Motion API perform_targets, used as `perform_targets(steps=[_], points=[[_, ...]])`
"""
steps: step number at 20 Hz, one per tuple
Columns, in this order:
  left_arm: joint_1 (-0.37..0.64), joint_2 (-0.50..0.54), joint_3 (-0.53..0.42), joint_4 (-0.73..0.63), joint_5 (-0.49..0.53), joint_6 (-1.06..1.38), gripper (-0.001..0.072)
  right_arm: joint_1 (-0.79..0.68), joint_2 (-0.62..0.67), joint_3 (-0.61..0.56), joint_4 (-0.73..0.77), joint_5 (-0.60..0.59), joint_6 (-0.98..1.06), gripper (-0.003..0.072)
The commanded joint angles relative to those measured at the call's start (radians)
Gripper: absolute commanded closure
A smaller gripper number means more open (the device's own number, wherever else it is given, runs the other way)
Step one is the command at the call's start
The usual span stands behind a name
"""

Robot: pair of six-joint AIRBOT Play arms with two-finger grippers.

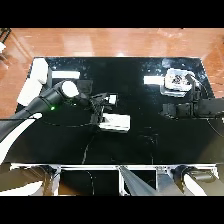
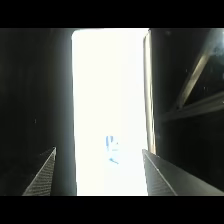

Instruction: Fold the box and place the chain.

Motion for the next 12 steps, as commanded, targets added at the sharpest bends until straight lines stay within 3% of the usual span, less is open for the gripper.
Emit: perform_targets(steps=[1,12], points=[[-0.018,-0.013,0.003,-0.035,0.025,0.069,0.0072,-0.002,0.001,-0.001,-0.012,0.024,0.001,0.0661],[-0.032,-0.043,0.003,-0.027,0.019,-0.1,0.0072,-0.002,0.0,-0.001,-0.004,0.033,0.008,0.0661]])
